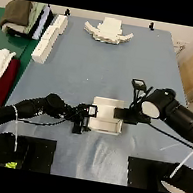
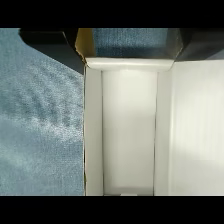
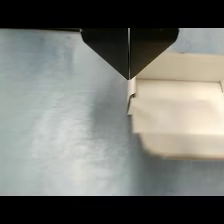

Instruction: Fold the box.

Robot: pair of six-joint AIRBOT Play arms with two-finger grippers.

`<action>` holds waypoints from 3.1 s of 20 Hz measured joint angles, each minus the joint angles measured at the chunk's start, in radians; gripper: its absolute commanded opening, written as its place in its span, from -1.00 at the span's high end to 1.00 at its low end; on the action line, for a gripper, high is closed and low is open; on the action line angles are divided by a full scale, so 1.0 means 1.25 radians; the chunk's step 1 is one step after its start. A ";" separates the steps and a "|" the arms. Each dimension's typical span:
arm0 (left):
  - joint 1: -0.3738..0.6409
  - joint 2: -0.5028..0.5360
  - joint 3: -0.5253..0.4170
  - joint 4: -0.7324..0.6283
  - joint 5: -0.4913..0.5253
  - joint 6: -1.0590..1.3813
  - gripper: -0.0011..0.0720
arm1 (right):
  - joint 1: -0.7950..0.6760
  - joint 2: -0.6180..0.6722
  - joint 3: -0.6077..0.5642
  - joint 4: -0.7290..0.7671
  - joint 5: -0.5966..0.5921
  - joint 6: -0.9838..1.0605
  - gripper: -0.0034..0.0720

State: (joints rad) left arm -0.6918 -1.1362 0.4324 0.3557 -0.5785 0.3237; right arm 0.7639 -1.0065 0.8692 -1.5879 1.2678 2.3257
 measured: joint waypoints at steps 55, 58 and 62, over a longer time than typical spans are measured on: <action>0.000 0.000 0.000 0.000 0.000 0.000 -0.30 | 0.155 0.154 -0.289 0.203 -0.513 -1.183 0.50; 0.000 0.000 0.000 0.000 0.000 0.000 -0.30 | 0.171 0.168 -0.306 0.180 -0.545 -1.185 -0.18; 0.000 0.000 0.000 0.000 0.000 0.000 -0.30 | 0.176 0.182 -0.313 0.166 -0.552 -1.185 -0.20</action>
State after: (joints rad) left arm -0.6918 -1.1362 0.4324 0.3553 -0.5781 0.3237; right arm 0.9840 -0.7795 0.4778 -1.3804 0.5777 0.8440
